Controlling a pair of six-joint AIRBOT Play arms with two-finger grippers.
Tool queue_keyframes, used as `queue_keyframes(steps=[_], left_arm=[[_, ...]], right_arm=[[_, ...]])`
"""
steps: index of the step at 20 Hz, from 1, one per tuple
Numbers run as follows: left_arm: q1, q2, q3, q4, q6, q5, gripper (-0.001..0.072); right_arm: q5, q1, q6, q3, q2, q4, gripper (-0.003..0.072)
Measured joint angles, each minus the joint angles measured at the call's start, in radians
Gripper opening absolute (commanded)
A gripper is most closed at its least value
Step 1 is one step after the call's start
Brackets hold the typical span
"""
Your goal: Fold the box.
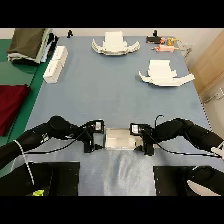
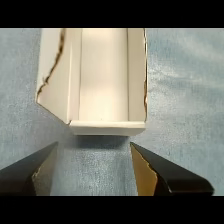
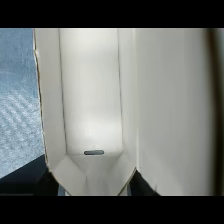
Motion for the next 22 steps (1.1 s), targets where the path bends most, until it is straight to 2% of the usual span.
queue_keyframes(steps=[13,22], left_arm=[[-0.086,-0.076,0.003,-0.101,0.017,0.071,0.0690],[-0.137,-0.092,0.012,-0.081,0.000,0.108,0.0689]], right_arm=[[0.001,0.000,0.000,0.000,0.000,0.000,0.0503],[0.000,0.000,0.000,0.000,0.000,0.000,0.0503]])
